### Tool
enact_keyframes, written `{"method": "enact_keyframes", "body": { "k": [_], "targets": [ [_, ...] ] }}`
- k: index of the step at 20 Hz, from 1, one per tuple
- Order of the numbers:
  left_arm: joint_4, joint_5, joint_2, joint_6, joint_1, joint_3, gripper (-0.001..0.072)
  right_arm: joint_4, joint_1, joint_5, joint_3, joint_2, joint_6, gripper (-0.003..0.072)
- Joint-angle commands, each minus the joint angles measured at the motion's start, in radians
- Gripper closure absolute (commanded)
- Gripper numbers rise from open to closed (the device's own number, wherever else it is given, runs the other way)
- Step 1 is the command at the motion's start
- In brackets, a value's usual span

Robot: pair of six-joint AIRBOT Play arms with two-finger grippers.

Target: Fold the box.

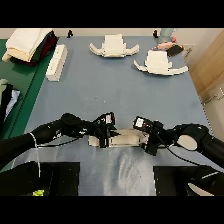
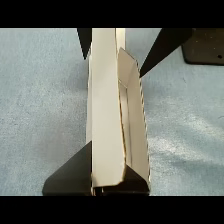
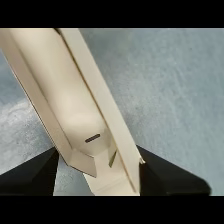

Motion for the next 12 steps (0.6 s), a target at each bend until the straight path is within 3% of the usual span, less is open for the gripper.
{"method": "enact_keyframes", "body": {
  "k": [1,7,12],
  "targets": [
    [0.0,0.0,-0.001,0.0,0.0,0.0,0.0694,0.376,-0.216,0.044,-0.014,-0.035,-0.518,-0.0034],
    [0.0,0.0,-0.001,0.0,0.0,0.0,0.0694,0.507,-0.258,0.027,-0.014,-0.175,-0.638,-0.0034],
    [0.0,0.0,-0.001,0.0,0.0,0.0,0.0693,0.429,-0.258,0.043,-0.014,-0.17,-0.635,-0.0026]
  ]
}}
